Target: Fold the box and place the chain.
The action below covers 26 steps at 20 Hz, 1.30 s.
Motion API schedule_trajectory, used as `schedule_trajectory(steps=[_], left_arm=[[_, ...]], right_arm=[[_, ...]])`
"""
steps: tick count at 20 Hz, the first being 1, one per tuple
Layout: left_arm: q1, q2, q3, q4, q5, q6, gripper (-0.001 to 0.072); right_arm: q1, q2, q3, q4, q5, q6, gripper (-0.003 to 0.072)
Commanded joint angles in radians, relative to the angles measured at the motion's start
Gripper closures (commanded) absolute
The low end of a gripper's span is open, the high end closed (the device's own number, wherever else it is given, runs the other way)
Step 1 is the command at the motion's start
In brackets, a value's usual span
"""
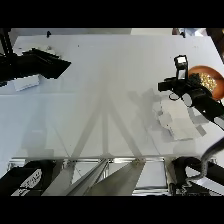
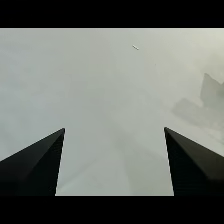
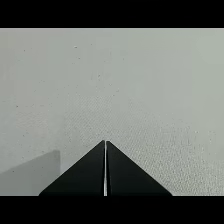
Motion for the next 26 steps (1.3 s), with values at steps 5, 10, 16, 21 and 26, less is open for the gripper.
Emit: schedule_trajectory(steps=[5,10,16,21,26], left_arm=[[-0.001,0.001,0.0,0.0,0.0,0.0,0.001],[-0.001,0.001,0.0,0.0,0.0,0.0,0.001],[-0.001,0.001,0.0,0.0,0.001,0.0,0.001],[-0.001,0.001,0.0,0.0,0.0,0.0,0.001],[-0.001,0.001,0.0,0.0,0.0,0.0,0.001]], right_arm=[[0.001,0.001,0.0,0.013,-0.015,0.001,0.0664],[0.0,0.094,0.018,0.013,0.108,0.064,0.0485],[0.0,0.291,0.17,0.001,0.472,-0.037,0.0347],[0.0,0.487,0.189,-0.045,0.702,-0.088,0.0345],[-0.165,0.574,0.189,-0.088,0.961,-0.15,0.0326]])
